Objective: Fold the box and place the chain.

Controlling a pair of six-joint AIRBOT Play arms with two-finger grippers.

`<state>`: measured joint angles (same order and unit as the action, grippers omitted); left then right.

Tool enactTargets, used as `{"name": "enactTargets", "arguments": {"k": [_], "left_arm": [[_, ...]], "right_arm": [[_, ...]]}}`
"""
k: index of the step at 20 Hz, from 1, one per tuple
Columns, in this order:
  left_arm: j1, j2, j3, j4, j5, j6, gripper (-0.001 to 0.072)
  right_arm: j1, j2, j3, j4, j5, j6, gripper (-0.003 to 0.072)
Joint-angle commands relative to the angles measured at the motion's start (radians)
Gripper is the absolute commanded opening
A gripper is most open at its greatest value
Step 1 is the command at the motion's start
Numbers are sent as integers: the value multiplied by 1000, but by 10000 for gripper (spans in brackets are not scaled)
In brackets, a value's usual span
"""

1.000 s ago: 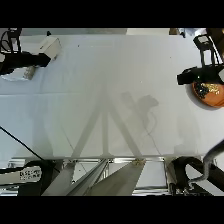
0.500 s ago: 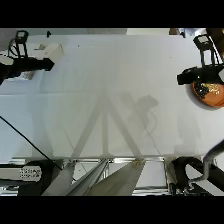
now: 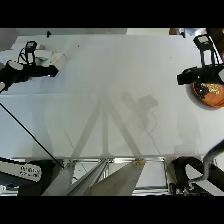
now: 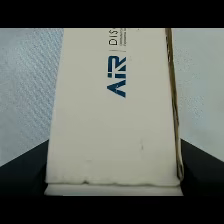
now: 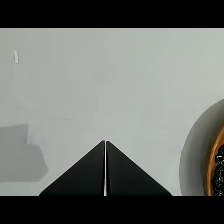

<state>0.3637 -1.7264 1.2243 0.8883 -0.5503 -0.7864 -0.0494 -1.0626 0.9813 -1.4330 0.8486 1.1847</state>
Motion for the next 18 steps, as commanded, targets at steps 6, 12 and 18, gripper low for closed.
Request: {"name": "enactTargets", "arguments": {"k": [6,12,18], "left_arm": [[-4,-40,-1,3,6,-7,698],[-3,-8,0,10,-36,-7,700],[-1,191,0,10,-67,-6,697]], "right_arm": [[0,0,1,0,0,0,11],[0,0,1,0,0,0,11],[0,0,1,0,0,0,11]]}}
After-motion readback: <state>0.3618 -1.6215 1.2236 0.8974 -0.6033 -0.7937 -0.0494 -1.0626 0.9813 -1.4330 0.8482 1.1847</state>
